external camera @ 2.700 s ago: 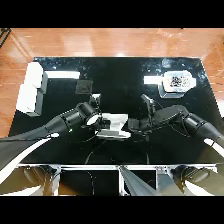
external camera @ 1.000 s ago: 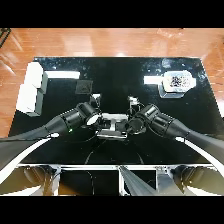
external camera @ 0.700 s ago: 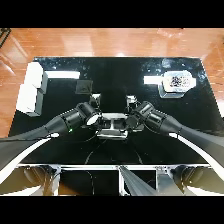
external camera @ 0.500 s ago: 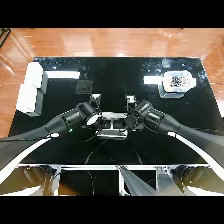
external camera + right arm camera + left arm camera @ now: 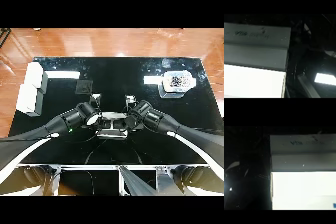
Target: Fold the box and place the chain.
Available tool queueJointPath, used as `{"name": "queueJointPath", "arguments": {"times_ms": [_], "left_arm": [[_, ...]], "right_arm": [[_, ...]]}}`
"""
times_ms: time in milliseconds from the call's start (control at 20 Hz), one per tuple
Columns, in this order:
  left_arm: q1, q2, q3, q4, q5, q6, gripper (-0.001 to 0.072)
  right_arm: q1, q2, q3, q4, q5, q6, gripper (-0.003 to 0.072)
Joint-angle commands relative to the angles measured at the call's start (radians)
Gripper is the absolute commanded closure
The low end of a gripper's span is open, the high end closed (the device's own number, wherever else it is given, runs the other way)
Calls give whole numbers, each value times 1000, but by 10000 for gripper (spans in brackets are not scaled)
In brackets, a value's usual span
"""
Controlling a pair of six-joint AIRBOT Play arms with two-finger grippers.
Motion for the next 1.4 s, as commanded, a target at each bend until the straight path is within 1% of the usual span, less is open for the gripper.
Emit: {"name": "queueJointPath", "arguments": {"times_ms": [0, 100, 150, 200, 650, 700, 750, 800, 850, 1100, 1200, 1350], "left_arm": [[0, 0, 0, 0, 0, 0, 689], [0, 0, 0, 0, 0, 0, 689], [0, 0, 0, 0, 0, 0, 689], [0, 0, 0, 0, 0, 0, 690], [0, 0, 0, 0, 0, 0, 689], [0, 0, 0, 0, 0, 0, 689], [0, 0, 0, 0, 0, 0, 689], [0, 0, 0, 0, 0, 0, 689], [0, 0, 0, 0, 0, 0, 689], [0, 0, 0, -4, -2, 0, 689], [0, 0, 1, -5, -4, 0, 689], [0, 0, 1, -7, -5, 0, 689]], "right_arm": [[0, -2, -1, -7, 0, 2, 437], [0, -2, -1, -3, 0, 0, 580], [0, -2, 0, -3, 1, 0, 634], [0, -2, 0, -3, 2, 0, 661], [0, 5, 2, 6, 10, -9, 660], [0, 10, 2, 3, 8, -9, 593], [0, 15, 2, 3, 8, -9, 434], [0, 20, 2, 3, 6, -9, 324], [0, 25, 2, 3, -1, -12, 310], [0, 71, 2, 4, -66, -63, 310], [0, 129, 2, 2, -117, -114, 311], [0, 261, 2, -35, -214, -202, 311]]}}
